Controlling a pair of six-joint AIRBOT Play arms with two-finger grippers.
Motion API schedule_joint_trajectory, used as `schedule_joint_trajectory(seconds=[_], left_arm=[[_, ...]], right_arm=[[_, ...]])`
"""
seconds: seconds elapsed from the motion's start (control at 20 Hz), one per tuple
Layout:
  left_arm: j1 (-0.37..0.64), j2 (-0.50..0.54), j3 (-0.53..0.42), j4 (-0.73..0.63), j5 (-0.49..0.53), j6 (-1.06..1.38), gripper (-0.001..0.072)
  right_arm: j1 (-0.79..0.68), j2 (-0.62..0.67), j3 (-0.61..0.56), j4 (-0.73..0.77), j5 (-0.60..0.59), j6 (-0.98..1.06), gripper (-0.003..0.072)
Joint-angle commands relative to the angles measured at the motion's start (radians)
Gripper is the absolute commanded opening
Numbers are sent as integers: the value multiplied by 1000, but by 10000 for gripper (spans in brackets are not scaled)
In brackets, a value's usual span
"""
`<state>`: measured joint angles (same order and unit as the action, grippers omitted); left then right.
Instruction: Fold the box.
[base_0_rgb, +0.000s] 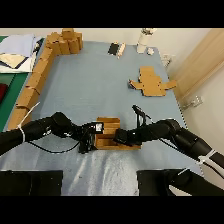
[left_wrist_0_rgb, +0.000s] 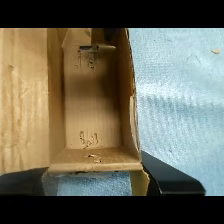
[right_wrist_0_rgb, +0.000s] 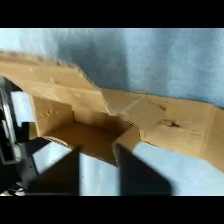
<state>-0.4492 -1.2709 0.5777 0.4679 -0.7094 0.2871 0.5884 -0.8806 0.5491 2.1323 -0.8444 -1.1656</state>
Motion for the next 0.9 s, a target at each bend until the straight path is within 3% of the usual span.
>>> schedule_joint_trajectory(seconds=[0.0, 0.15, 0.3, 0.5, 0.85], left_arm=[[0, -1, 1, 0, 0, 0, 439], [0, -1, 1, 0, 0, 0, 439], [0, -1, 1, 0, 0, 0, 439], [0, -1, 1, 0, 0, 0, 439], [0, -1, 1, 0, 0, 0, 439]], right_arm=[[12, -34, 66, 48, 60, -40, 4], [5, -53, 130, -8, 101, -110, 4], [-21, -154, 141, -22, 179, -179, 4], [-19, -291, 144, -14, 167, -285, 3], [-19, -309, 145, -15, 152, -365, 4]])
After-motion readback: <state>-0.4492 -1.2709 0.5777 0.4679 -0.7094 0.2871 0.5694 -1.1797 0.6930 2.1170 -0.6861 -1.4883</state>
